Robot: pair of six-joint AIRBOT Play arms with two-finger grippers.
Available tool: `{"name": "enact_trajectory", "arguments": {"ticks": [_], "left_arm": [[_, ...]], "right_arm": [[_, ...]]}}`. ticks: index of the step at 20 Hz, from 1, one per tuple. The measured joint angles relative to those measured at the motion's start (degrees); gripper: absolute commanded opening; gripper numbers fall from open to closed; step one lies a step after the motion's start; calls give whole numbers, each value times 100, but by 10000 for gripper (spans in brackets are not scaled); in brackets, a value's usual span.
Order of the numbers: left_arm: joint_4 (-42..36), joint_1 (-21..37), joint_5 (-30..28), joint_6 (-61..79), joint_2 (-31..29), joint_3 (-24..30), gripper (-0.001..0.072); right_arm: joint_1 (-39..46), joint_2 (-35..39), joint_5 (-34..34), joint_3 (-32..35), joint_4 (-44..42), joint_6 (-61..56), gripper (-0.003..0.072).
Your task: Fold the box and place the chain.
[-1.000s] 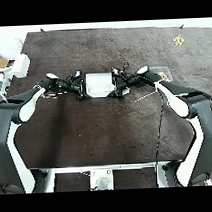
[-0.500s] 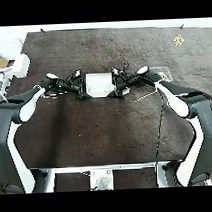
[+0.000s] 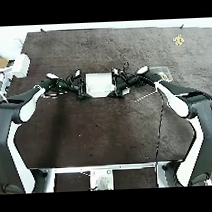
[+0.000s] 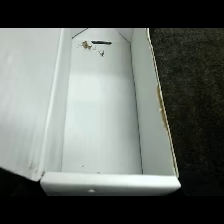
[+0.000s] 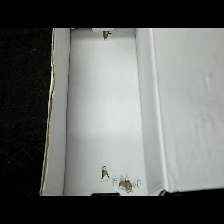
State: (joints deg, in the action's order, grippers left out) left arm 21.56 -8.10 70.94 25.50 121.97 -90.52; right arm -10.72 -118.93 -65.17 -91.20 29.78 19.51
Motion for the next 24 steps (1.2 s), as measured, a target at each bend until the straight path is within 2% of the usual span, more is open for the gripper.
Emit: {"name": "enact_trajectory", "arguments": {"ticks": [1,2,24], "left_arm": [[13,0,4,-9,0,0,446],[28,0,28,-31,0,-2,343],[46,-2,2,-146,0,-2,346]], "right_arm": [[0,0,2,0,0,0,438],[2,0,4,0,0,0,438],[0,0,2,0,0,-2,438]]}}
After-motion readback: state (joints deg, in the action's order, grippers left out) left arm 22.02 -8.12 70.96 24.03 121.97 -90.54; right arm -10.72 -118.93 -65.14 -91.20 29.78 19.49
